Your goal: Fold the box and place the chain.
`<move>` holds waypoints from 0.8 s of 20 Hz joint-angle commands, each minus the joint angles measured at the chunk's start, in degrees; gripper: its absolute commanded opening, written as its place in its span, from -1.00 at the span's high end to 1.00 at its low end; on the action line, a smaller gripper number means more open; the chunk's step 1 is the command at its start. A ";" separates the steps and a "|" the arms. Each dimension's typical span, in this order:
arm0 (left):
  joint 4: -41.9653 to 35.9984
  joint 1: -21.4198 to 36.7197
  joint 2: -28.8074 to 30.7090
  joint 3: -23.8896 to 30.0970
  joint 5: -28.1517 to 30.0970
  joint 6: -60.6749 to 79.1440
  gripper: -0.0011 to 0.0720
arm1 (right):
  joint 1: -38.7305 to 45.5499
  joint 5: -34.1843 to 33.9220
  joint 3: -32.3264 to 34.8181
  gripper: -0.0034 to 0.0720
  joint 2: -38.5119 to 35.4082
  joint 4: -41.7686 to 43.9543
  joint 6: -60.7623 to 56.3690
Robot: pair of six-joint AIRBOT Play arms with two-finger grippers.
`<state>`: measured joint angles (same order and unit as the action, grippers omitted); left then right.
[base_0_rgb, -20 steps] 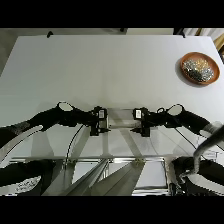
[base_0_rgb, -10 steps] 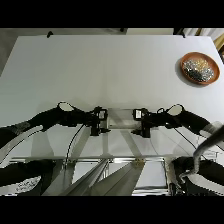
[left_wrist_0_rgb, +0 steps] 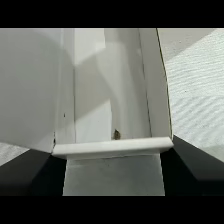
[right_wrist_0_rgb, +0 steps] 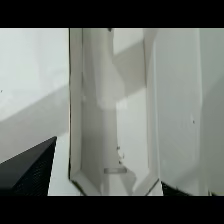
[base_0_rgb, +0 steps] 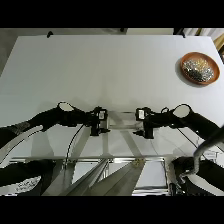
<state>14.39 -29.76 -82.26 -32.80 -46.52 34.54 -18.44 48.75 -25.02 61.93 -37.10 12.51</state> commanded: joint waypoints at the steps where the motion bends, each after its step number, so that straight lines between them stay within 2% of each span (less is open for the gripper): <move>1: 0.00 0.02 0.00 0.02 0.02 -0.04 0.39 | 0.00 0.37 -0.07 -0.98 -5.38 -14.47 -13.97; 4: 0.00 0.02 0.00 0.02 0.02 -0.04 0.39 | 0.00 0.33 -0.07 -0.94 -11.67 -24.83 -24.55; 6: 0.00 0.02 0.00 0.02 0.02 -0.04 0.39 | 0.00 0.76 -0.07 -0.91 -17.00 -28.20 -29.35; 7: 0.00 0.02 0.00 0.02 0.02 -0.04 0.39 | 0.00 1.25 -0.07 -0.69 -19.78 -28.37 -30.42; 8: 0.00 0.02 0.00 0.02 0.02 -0.04 0.39 | 0.00 1.70 -0.07 -0.34 -22.34 -27.74 -30.73; 10: 0.00 0.02 0.00 0.02 0.02 -0.04 0.39 | -0.02 2.45 -0.07 0.83 -26.62 -22.27 -30.69; 14: -0.02 0.02 0.00 0.02 0.02 -0.04 0.39 | -0.61 2.45 -0.04 0.87 -27.96 2.78 -29.77; 16: 0.00 0.02 0.00 0.02 0.02 -0.04 0.39 | -2.71 -0.17 -0.04 0.87 -26.21 7.91 -28.37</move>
